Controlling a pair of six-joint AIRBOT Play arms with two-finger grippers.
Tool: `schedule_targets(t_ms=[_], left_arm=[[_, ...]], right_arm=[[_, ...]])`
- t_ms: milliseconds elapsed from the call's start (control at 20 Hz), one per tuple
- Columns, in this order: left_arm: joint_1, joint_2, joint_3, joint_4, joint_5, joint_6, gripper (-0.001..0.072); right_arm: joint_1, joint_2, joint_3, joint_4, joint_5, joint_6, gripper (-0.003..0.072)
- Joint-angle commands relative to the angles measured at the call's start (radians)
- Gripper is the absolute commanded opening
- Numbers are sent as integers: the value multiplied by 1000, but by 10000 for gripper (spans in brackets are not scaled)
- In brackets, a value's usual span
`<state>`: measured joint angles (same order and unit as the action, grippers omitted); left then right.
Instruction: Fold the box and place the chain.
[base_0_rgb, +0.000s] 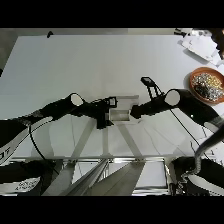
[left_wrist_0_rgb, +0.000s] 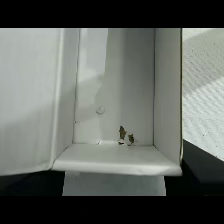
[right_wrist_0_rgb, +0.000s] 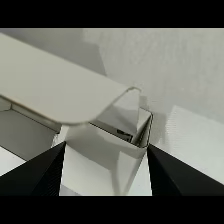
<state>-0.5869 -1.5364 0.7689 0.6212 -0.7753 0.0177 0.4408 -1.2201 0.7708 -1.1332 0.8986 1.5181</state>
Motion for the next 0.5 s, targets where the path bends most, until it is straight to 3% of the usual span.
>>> schedule_targets(t_ms=[0,250,300,400,450], left_arm=[[0,0,-1,0,0,0,333],[0,0,-1,0,0,0,333],[-1,0,-1,0,0,0,333],[-1,0,-1,0,0,0,333],[-1,0,-1,0,0,0,333]], right_arm=[[61,-53,54,-108,53,153,519],[137,-89,65,-109,18,241,497],[138,-89,66,-109,11,254,456],[138,-89,66,-122,17,269,448],[138,-89,66,-142,27,287,394]])
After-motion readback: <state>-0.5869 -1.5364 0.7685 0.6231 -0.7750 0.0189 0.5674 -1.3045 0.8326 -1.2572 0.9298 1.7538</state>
